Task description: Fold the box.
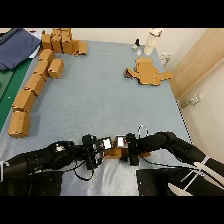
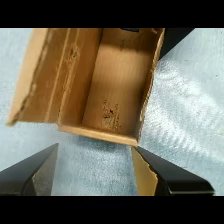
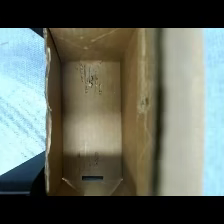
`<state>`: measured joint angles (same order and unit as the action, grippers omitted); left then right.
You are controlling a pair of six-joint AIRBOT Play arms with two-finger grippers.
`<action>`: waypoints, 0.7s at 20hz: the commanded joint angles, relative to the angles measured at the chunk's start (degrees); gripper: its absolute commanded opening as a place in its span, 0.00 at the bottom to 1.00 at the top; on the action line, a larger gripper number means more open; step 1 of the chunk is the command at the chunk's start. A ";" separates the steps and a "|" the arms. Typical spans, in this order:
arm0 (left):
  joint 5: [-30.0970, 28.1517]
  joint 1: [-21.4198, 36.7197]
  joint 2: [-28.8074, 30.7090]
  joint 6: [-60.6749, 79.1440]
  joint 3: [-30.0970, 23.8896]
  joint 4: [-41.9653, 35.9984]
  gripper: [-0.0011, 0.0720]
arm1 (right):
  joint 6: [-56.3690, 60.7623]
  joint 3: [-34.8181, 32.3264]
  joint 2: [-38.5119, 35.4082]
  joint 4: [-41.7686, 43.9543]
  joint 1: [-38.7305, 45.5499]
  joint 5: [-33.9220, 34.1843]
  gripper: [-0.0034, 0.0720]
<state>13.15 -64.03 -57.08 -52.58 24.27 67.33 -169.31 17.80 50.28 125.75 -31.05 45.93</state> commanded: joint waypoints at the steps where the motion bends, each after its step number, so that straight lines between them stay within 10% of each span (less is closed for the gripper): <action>1: -0.09 1.01 3.43 0.98 -2.62 -1.60 0.96 | -0.02 0.02 0.02 0.00 0.00 0.00 0.81; 8: 0.70 1.16 17.97 -5.79 -9.11 -9.27 0.95 | -0.02 0.02 0.02 0.00 0.00 0.00 0.81; 14: -0.68 -0.63 14.43 9.81 -9.11 -14.62 0.95 | -0.02 0.02 0.02 0.00 0.00 0.00 0.81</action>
